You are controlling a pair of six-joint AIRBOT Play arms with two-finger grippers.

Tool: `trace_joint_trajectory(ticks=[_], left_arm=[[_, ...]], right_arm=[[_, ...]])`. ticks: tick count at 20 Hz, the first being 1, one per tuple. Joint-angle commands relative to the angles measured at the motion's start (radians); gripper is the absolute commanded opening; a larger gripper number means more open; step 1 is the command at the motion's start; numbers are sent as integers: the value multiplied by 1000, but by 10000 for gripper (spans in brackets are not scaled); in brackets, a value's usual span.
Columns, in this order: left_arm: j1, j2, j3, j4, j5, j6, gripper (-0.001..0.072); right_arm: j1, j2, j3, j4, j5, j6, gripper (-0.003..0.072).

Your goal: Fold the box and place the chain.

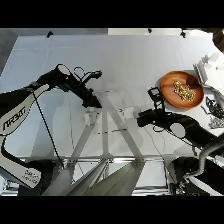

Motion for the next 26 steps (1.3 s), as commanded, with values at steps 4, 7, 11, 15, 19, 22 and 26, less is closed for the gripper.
trace_joint_trajectory(ticks=[4,7,11,15,19,22,26], left_arm=[[-1,2,0,0,-16,0,3],[4,46,0,32,-40,0,1],[60,204,0,154,-51,1,2],[179,409,0,157,-163,86,-1],[181,529,-1,164,-165,183,-3],[96,539,-34,241,-81,266,-4],[-44,537,-211,247,264,266,-4]], right_arm=[[1,0,3,16,-3,0,177],[1,9,17,42,-7,5,460],[1,61,55,144,-92,8,460],[1,221,69,151,-141,8,460],[1,424,69,150,-125,8,460],[1,544,69,149,-115,8,460],[1,625,69,112,-32,8,459]])
